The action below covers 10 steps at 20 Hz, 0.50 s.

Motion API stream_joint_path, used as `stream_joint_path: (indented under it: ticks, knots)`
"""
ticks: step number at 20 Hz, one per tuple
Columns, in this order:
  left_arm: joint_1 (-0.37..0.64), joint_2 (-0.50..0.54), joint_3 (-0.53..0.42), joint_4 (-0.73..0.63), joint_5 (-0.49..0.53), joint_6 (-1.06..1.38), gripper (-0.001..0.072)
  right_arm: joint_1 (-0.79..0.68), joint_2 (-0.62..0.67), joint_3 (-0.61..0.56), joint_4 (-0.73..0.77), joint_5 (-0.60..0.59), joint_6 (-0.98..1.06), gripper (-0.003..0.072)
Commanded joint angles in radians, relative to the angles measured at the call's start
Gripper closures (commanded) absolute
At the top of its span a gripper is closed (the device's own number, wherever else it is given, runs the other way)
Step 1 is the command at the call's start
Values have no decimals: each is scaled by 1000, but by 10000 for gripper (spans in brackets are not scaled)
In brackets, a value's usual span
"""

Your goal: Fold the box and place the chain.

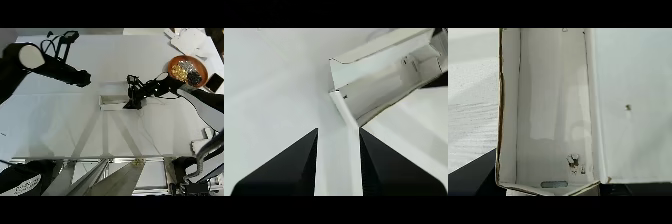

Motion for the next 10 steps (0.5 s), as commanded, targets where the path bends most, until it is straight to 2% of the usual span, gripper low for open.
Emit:
stream_joint_path:
  ticks: [1, 3, 6, 7, 8, 9, 10]
  knots:
    - [14, 80, -22, -19, -51, 329, 414, 0, 0, 0, 0, 0, 0, 297]
    - [42, 68, -45, -51, -98, 483, 413, 0, 0, 0, 0, 0, 0, 297]
    - [131, 48, -138, -230, -98, 851, 408, 0, 0, 0, 0, 0, 0, 297]
    - [159, 48, -182, -285, -84, 988, 345, 0, 0, 0, 0, 0, 0, 297]
    - [185, 48, -221, -330, -74, 1099, 215, 0, 0, 0, 0, 0, 0, 297]
    - [213, 45, -262, -372, -57, 1197, 144, 0, 0, 0, 0, 0, 0, 297]
    - [239, 36, -293, -407, -46, 1275, 139, 0, 0, 0, 0, 0, 0, 297]
